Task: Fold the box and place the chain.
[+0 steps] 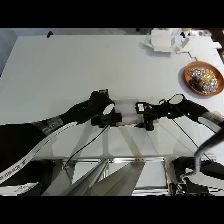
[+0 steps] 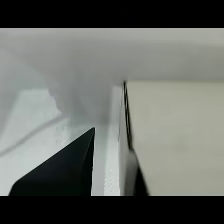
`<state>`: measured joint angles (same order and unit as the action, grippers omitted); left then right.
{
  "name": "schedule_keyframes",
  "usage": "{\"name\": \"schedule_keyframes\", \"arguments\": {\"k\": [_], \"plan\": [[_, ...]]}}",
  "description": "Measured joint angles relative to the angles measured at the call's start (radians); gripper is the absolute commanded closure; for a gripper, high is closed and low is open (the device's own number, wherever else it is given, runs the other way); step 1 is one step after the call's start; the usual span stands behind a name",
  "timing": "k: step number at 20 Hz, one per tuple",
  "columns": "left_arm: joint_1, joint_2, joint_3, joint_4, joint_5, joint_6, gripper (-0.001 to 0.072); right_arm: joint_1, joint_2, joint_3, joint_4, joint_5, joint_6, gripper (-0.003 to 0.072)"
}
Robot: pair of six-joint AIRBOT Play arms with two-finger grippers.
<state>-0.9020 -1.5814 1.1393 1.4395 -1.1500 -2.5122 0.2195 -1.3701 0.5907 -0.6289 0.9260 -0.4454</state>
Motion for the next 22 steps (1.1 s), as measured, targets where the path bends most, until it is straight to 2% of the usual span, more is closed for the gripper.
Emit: {"name": "schedule_keyframes", "arguments": {"k": [8,11,12,15,17,19,20,22], "plan": [[0.075,0.201,-0.002,0.011,-0.024,0.179,0.0426,0.000,0.000,0.000,0.000,0.000,0.000,0.0374],[0.098,0.307,-0.044,0.011,-0.030,0.332,0.0174,0.000,0.000,0.000,0.000,-0.001,0.000,0.0374],[0.104,0.344,-0.073,0.011,-0.020,0.407,0.0118,0.000,0.000,0.000,0.000,-0.001,0.000,0.0374],[0.144,0.465,-0.217,-0.039,0.061,0.762,0.0109,0.000,0.000,0.000,0.000,-0.001,0.000,0.0374],[0.189,0.530,-0.344,-0.122,0.142,1.089,0.0109,0.000,0.000,0.000,0.000,-0.001,0.000,0.0374],[0.232,0.553,-0.451,-0.217,0.214,1.419,0.0088,0.000,0.000,0.000,0.000,-0.001,0.000,0.0374],[0.256,0.550,-0.493,-0.276,0.246,1.593,0.0032,0.000,0.000,0.000,0.000,-0.001,0.000,0.0374],[0.302,0.516,-0.544,-0.405,0.282,1.895,0.0015,0.000,0.000,0.000,0.000,-0.001,0.000,0.0374]]}}
